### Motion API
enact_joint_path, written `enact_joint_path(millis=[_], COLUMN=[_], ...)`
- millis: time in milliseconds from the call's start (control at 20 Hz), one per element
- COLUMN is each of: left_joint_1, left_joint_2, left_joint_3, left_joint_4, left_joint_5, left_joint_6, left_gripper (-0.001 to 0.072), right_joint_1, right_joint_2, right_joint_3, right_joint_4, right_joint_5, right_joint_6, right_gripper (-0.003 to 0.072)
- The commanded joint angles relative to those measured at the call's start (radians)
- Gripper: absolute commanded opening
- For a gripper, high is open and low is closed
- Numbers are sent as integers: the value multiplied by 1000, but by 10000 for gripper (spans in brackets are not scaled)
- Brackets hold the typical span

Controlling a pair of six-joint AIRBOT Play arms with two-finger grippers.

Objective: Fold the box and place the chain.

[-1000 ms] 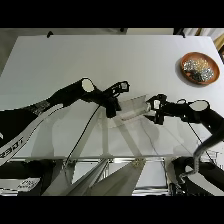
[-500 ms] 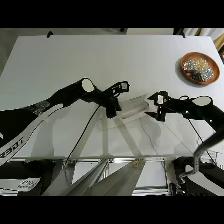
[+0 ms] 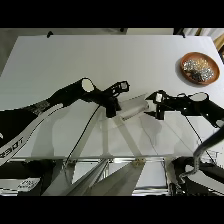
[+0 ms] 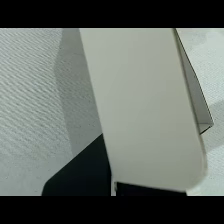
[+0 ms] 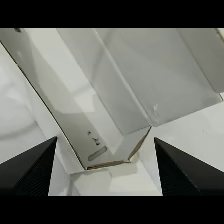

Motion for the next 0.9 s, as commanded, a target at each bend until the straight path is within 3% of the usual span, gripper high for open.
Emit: enact_joint_path(millis=[0,350,450,850], left_joint_1=[-1,-1,-1,-1], left_joint_2=[-1,-1,-1,-1], left_joint_3=[0,0,0,0], left_joint_4=[-1,-1,-1,0], left_joint_5=[0,0,0,0], left_joint_6=[0,0,0,0], left_gripper=[12,12,12,12], right_joint_1=[5,18,18,66], right_joint_2=[-40,-47,-47,-19], right_joint_3=[25,28,28,-32], right_joint_4=[3,1,-27,-111], right_joint_5=[33,71,120,169], right_joint_6=[-1,1,14,166], right_gripper=[664,656,594,597])
